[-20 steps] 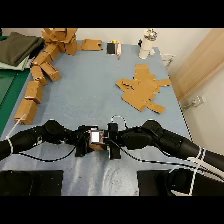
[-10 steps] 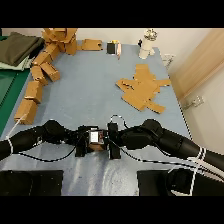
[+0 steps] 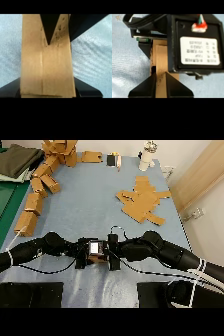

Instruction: Fold the box.

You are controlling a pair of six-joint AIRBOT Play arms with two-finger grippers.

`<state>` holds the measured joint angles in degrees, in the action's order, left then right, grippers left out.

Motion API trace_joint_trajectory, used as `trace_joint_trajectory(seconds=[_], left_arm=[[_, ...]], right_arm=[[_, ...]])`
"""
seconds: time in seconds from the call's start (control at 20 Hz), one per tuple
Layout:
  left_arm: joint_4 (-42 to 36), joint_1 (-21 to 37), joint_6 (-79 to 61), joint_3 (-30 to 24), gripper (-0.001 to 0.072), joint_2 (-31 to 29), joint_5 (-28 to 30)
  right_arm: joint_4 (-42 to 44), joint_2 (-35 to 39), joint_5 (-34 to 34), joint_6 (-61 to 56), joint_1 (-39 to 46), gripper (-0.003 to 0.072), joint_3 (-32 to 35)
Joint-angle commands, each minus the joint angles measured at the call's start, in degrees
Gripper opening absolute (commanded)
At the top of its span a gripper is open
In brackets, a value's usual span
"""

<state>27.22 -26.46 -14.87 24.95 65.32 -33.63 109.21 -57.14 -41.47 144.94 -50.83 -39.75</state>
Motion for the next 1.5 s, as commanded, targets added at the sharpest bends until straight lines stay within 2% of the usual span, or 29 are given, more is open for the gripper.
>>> trace_joint_trajectory(seconds=[0.0, 0.55, 0.9, 0.95, 1.0, 1.4, 1.45], left_arm=[[-0.02, 0.0, 0.0, 0.0, 0.0371, 0.02, 0.07], [0.0, 0.0, 0.0, 0.0, 0.0371, 0.02, 0.11], [0.0, 0.0, -0.02, 0.0, 0.0371, 0.04, 0.22], [0.0, 0.0, -0.02, 0.0, 0.0371, 0.04, 0.22], [0.0, 0.0, -0.02, 0.0, 0.0371, 0.04, 0.22], [0.0, 0.02, -0.04, 0.0, 0.0371, 0.04, 0.26], [0.0, 0.0, -0.04, 0.0, 0.0371, 0.04, 0.26]], right_arm=[[0.07, -0.04, -1.44, -0.11, 0.02, 0.0153, -0.04], [5.01, -2.62, -2.99, -0.07, -0.15, 0.0155, 0.02], [4.98, -3.28, -2.97, -0.09, -2.14, 0.0164, 0.02], [5.01, -3.26, -2.95, -0.09, -2.14, 0.0198, 0.0], [5.03, -3.23, -2.95, -0.09, -2.14, 0.0304, 0.0], [5.01, -3.15, -2.99, -0.11, -2.14, 0.0314, -2.12], [4.98, -3.15, -2.99, -0.35, -2.1, 0.0381, -2.69]])
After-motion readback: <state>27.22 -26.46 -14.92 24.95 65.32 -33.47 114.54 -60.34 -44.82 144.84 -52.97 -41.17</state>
